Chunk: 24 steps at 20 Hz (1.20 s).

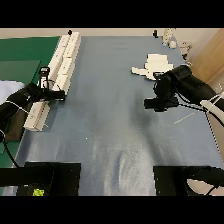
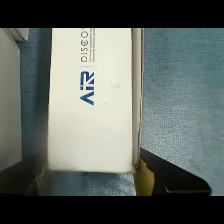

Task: Fold the box.

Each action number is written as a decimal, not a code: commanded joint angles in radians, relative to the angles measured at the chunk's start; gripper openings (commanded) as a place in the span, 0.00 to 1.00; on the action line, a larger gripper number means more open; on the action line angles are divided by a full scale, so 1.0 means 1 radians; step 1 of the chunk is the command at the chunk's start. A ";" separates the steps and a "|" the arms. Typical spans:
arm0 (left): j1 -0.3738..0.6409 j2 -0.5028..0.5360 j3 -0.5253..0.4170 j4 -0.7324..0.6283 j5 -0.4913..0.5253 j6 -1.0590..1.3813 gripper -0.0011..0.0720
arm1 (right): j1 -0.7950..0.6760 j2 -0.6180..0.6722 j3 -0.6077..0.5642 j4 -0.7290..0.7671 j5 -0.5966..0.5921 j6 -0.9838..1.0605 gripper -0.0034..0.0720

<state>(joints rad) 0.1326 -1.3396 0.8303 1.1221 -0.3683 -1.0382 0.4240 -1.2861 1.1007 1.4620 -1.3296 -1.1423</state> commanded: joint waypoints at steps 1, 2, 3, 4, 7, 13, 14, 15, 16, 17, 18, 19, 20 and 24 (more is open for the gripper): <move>0.000 0.000 0.000 0.001 -0.006 0.000 0.97 | 0.000 -0.001 0.001 0.000 0.000 0.000 0.05; 0.000 0.001 0.000 0.001 -0.010 0.000 0.97 | 0.000 -0.001 0.001 0.000 0.000 0.000 0.05; 0.000 0.003 0.001 0.002 -0.015 0.001 0.97 | 0.000 -0.001 0.001 0.000 0.000 0.000 0.05; 0.000 0.011 0.001 0.010 -0.029 0.001 0.97 | 0.000 -0.001 0.001 0.000 0.000 0.000 0.05; 0.000 0.071 0.001 0.092 -0.142 0.000 0.97 | 0.000 -0.001 0.001 0.000 0.000 0.000 0.05; 0.000 0.320 0.010 0.147 -0.418 -0.002 0.97 | 0.000 -0.001 0.001 0.000 0.000 0.000 0.05; 0.000 0.369 0.017 0.147 -0.469 -0.010 0.97 | 0.000 -0.001 0.001 0.000 0.000 0.000 0.05; 0.000 0.413 0.023 0.146 -0.512 -0.019 0.97 | 0.000 -0.001 0.001 0.000 0.000 0.000 0.05; -0.001 0.458 0.030 0.134 -0.555 -0.052 0.79 | 0.000 -0.001 0.001 0.000 0.000 0.000 0.05; -0.003 0.499 0.038 0.106 -0.599 -0.078 0.33 | 0.000 -0.001 0.001 0.000 0.000 0.000 0.05; -0.003 0.531 0.041 0.046 -0.640 -0.078 0.04 | 0.000 -0.001 0.001 0.000 0.000 0.000 0.05; -0.011 0.556 0.041 -0.035 -0.678 -0.077 0.03 | 0.000 -0.001 0.001 0.000 0.000 0.000 0.05; -0.034 0.566 0.041 -0.097 -0.714 -0.076 0.03 | 0.000 -0.001 0.001 0.000 0.000 0.000 0.05; -0.273 0.523 0.041 -0.142 -0.754 -0.082 0.03 | 0.000 -0.001 0.001 0.000 0.000 0.000 0.05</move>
<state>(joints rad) -0.0109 -0.8112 0.8696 1.0466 -1.0637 -1.1088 0.4240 -1.2861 1.1007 1.4616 -1.3296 -1.1419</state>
